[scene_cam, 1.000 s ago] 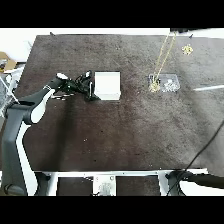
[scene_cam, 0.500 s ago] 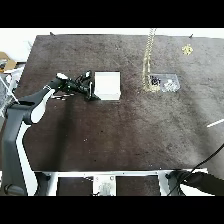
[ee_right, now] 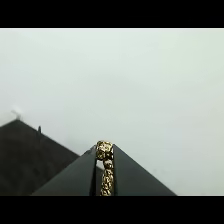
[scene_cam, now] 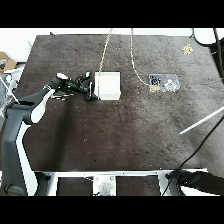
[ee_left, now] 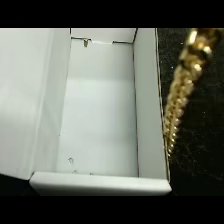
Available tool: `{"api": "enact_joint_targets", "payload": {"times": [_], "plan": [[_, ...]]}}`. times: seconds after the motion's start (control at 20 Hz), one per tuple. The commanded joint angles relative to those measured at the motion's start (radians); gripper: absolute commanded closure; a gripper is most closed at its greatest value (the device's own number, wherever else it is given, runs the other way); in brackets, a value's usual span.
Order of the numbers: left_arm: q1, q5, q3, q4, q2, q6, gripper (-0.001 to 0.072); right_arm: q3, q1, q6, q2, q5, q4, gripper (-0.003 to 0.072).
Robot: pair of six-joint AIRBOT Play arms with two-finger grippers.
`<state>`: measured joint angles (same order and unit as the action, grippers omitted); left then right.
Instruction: Fold the box and place the chain.
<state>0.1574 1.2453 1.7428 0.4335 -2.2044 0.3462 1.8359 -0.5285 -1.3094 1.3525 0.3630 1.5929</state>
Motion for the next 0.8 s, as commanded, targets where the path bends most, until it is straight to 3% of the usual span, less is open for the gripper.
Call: {"api": "enact_joint_targets", "payload": {"times": [0.0, 0.3, 0.75], "plan": [[0.0, 0.0, 0.0, 0.0, 0.001, 0.0, 0.0435, -0.008, -0.016, -0.023, 0.035, -0.198, -0.041, 0.0687], [0.0, 0.0, 0.0, 0.0, 0.001, 0.0, 0.0435, -0.008, -0.012, -0.056, 0.053, -0.313, -0.106, 0.0687], [0.0, 0.0, 0.0, 0.0, 0.001, 0.0, 0.0436, -0.008, -0.012, -0.056, 0.072, -0.228, -0.105, 0.0688]]}}
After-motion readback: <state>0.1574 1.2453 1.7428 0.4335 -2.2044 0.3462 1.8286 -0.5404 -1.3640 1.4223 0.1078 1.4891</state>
